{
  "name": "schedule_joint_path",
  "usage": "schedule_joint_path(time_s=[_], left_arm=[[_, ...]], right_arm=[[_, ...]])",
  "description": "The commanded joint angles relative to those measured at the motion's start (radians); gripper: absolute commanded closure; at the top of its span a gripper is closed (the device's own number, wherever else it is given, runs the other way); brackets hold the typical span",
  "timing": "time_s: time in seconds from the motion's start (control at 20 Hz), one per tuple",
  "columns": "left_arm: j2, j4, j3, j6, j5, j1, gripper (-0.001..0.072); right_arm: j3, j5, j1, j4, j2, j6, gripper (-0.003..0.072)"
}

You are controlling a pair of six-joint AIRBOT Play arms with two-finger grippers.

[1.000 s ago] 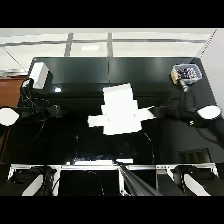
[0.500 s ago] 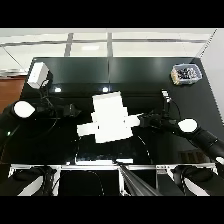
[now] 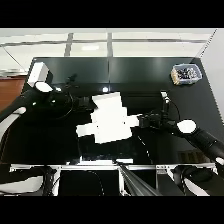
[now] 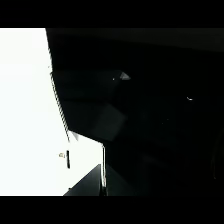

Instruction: Fold the box and place the chain.

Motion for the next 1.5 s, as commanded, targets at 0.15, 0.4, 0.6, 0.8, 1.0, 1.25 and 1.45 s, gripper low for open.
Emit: schedule_joint_path(time_s=[0.15,0.4,0.6,0.8,1.0,1.25,1.45], left_arm=[[-0.214,-0.025,0.147,0.23,-0.348,-0.027,0.018],[-0.264,0.012,0.218,0.316,-0.37,-0.081,0.0314],[-0.278,0.017,0.246,0.369,-0.365,-0.1,0.068],[-0.275,0.029,0.287,0.323,-0.39,-0.086,0.0682],[-0.203,0.063,0.268,0.296,-0.422,-0.092,0.0685],[0.101,0.051,-0.012,0.569,-0.121,-0.171,0.0684],[0.187,0.136,-0.131,0.936,0.119,-0.227,0.0683]], right_arm=[[-0.001,-0.002,0.001,-0.004,0.001,0.0,0.0673],[-0.001,0.007,0.001,-0.003,0.001,0.0,0.0673],[-0.001,0.006,0.001,-0.003,0.001,0.0,0.0672],[0.037,0.131,-0.035,-0.018,0.002,0.03,-0.0015],[0.202,0.422,-0.143,-0.28,0.009,0.029,-0.0016],[0.289,0.498,-0.21,-0.365,0.011,-0.014,-0.0016],[0.289,0.406,-0.21,-0.404,0.01,-0.014,-0.0016]])
